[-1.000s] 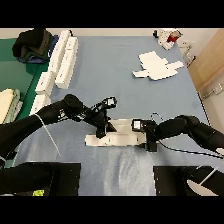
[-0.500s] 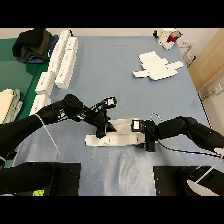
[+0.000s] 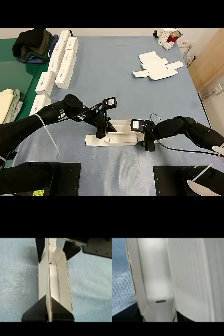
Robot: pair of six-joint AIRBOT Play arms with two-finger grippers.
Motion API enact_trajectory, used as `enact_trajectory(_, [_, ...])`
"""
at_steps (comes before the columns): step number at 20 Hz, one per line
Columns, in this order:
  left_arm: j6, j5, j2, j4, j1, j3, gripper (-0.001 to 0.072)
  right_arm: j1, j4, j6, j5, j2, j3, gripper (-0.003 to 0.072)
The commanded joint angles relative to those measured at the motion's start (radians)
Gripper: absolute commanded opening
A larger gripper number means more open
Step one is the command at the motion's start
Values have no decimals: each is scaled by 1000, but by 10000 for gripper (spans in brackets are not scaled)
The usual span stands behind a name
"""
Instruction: Fold the box.
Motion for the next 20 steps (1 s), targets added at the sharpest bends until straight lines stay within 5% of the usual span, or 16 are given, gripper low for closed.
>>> enact_trajectory(1, [0,2,1,0,0,0,13,1,0,-13,-1,-14,-1,464])
enact_trajectory(20, [0,2,1,0,0,0,12,1,-11,-11,-5,-14,0,464])
